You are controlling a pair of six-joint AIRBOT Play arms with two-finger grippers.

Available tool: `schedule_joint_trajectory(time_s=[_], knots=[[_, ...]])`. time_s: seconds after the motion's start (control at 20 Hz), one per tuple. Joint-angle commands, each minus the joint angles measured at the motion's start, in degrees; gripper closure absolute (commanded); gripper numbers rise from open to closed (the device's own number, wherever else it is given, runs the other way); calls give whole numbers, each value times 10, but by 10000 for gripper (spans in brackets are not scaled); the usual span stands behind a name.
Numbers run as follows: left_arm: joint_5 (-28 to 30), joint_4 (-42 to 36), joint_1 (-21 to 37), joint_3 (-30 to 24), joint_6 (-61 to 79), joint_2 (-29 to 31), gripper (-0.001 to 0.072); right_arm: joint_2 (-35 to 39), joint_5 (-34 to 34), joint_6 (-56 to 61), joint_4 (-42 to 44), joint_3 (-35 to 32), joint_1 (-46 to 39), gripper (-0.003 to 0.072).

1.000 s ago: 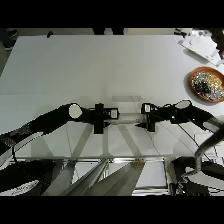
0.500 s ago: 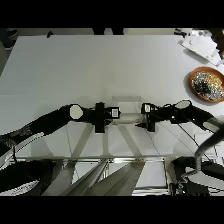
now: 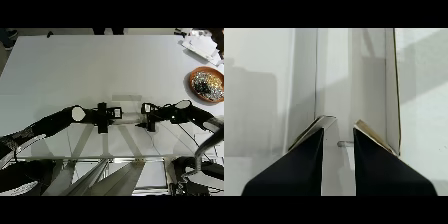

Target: Fold the box and place the chain.

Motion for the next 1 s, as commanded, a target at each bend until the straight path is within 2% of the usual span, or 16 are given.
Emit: schedule_joint_trajectory(time_s=[0.0,0.05,0.1,0.15,0.25,0.35,0.4,0.5,0.55,0.6,0.65,0.75,0.8,0.85,0.95], knots=[[13,-9,-4,0,0,-14,486,0,1,0,0,0,0,255],[16,-13,-7,0,0,-16,405,0,1,0,0,0,0,255],[21,-17,-12,0,0,-18,358,0,1,0,0,0,1,255],[25,-24,-16,0,0,-19,357,0,1,0,0,0,0,255],[32,-43,-21,0,17,-21,238,0,1,0,0,0,1,255],[40,-50,-24,0,17,-21,163,0,1,0,0,0,0,255],[44,-53,-24,0,17,-21,104,0,1,0,0,0,0,255],[50,-54,-24,0,17,-21,82,0,1,0,0,0,0,255],[49,-54,-24,0,17,-21,97,0,1,0,0,0,0,255],[49,-56,-24,0,17,-21,184,0,1,0,0,0,0,255],[45,-56,-24,0,17,-21,296,0,1,0,0,0,0,255],[31,-56,-24,0,12,-19,581,0,1,0,0,0,0,255],[16,-55,-23,0,12,-16,675,0,1,0,0,0,0,255],[-1,-56,-19,0,12,-12,700,0,1,0,0,0,1,255],[-44,-54,0,-1,-13,3,705,0,1,0,0,0,0,255]])
